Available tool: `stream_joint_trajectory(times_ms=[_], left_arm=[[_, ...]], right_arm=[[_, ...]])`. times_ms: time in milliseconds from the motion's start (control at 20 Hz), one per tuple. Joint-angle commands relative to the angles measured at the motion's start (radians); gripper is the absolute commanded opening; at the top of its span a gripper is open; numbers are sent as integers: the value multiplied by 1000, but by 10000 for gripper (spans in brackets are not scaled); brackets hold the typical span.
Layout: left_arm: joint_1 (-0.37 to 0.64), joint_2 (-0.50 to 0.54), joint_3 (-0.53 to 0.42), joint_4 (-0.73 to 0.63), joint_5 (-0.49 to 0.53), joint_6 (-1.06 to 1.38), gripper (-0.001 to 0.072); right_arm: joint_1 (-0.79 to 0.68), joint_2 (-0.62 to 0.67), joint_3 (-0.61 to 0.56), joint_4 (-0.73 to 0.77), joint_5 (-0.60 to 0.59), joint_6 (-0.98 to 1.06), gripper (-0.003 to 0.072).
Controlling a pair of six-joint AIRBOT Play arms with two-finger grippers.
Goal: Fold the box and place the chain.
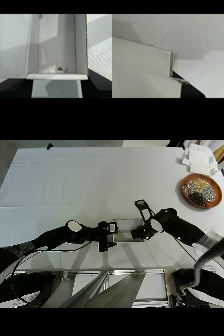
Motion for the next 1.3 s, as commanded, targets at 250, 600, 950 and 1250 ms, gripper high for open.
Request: stream_joint_trajectory(times_ms=[250,600,950,1250], left_arm=[[1,1,0,0,0,0,413],[1,1,0,0,0,0,413],[1,1,0,0,0,0,413],[1,1,0,0,0,0,413]], right_arm=[[3,-43,0,-15,18,14,93],[3,-44,0,-15,21,13,48],[3,69,0,-17,21,-30,379],[-70,278,12,-23,34,-98,400]])
